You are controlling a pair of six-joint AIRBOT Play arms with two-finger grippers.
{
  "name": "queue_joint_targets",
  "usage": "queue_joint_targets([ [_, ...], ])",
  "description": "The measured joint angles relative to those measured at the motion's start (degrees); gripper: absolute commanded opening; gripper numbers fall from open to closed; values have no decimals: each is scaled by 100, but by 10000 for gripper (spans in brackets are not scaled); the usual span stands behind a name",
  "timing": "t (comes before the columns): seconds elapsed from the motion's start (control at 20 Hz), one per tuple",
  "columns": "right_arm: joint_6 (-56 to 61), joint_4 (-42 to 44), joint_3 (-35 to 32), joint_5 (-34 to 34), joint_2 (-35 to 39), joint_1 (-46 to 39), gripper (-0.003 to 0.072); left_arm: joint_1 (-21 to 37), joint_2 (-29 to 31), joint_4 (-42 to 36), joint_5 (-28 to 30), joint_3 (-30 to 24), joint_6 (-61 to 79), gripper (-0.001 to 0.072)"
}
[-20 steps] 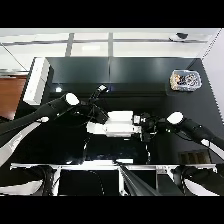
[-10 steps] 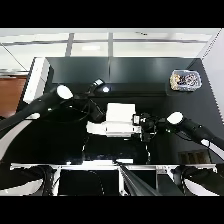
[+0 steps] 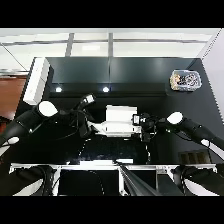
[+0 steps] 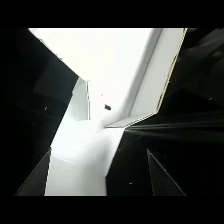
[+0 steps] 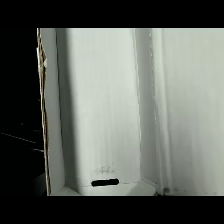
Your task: Fold the box and place the chain.
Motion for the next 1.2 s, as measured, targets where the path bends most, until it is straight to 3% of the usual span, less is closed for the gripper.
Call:
queue_joint_targets([
  [0.2,0,0,0,0,0,0,470,-551,-96,538,863,-140,975,702],
  [0.4,0,0,0,0,0,0,471,-857,-306,540,1241,-151,1469,692],
  [0.7,0,0,0,0,0,0,470,-966,-396,74,1259,-151,1663,691],
  [1.2,0,-2,0,0,0,0,471,-960,-407,-76,1228,-151,1554,667],
])
